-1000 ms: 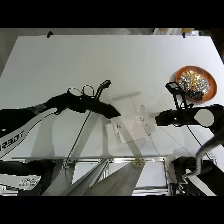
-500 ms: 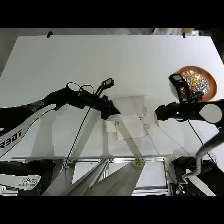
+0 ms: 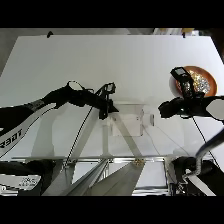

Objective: Fold the box and place the chain.

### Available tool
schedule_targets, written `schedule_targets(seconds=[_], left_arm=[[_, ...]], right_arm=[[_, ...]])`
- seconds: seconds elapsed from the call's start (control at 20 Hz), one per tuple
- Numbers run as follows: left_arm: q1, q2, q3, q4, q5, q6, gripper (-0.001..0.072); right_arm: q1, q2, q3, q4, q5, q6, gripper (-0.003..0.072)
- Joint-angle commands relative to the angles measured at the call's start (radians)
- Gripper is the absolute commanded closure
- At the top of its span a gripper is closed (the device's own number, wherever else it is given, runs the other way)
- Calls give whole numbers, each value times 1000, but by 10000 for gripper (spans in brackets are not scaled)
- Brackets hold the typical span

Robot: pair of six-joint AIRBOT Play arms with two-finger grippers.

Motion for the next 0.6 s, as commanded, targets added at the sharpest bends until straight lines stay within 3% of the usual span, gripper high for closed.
schedule_targets(seconds=[0.0,0.55], left_arm=[[-1,-1,1,4,50,48,709],[-43,-31,1,7,85,61,708]], right_arm=[[1,1,3,-3,8,-4,387],[1,1,3,-13,8,-4,387]])
